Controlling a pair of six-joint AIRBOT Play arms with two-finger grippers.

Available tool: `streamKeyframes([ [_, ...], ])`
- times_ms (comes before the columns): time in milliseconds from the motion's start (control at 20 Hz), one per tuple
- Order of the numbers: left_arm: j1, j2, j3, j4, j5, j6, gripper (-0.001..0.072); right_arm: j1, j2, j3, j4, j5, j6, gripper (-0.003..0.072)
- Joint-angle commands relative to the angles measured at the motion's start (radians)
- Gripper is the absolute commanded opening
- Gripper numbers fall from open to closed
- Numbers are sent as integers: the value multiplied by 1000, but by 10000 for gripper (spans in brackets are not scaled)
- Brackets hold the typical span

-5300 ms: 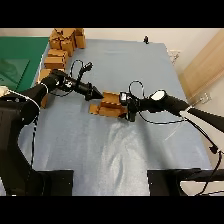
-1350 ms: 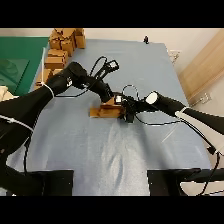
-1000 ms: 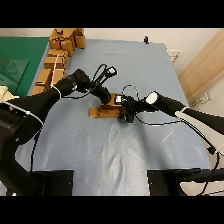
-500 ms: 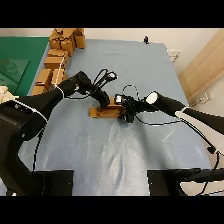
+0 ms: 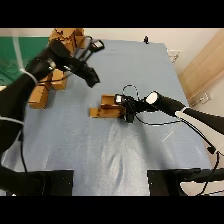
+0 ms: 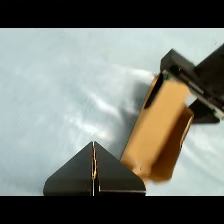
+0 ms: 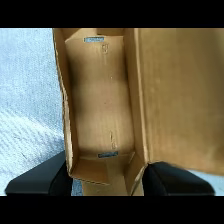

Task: Fold the box.

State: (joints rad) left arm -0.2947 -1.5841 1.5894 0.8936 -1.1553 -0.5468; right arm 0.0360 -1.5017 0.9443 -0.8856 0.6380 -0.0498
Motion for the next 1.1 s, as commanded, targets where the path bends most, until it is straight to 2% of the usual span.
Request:
streamKeyframes([
  [0, 90, 144, -63, 166, -116, -71, 9, 1, -1, 0, 0, 0, 0, 453],
  [150, 126, 229, -245, 170, -98, -3, 11, 1, -1, 0, 0, 0, 0, 453],
  [250, 101, 231, -358, 171, -96, 89, 14, 1, -1, 0, 0, 0, 0, 453],
  [350, 45, 221, -423, 167, -35, 155, 16, 1, -1, 0, 0, -1, 0, 453],
  [400, 10, 212, -423, 166, -21, 175, 29, 1, -1, 0, 0, -2, 0, 453],
  [450, -25, 209, -422, 167, 6, 188, 209, 1, -1, 0, 0, -2, 0, 453],
  [500, -57, 209, -422, 175, 41, 188, 314, 1, -1, 0, 0, -1, 0, 453],
  [750, -187, 183, -423, 298, 156, 202, 309, 1, -1, 0, 0, 0, 0, 453],
  [1050, -198, 78, -422, 312, 241, 199, 309, 1, 0, 0, 0, 0, 0, 453],
])
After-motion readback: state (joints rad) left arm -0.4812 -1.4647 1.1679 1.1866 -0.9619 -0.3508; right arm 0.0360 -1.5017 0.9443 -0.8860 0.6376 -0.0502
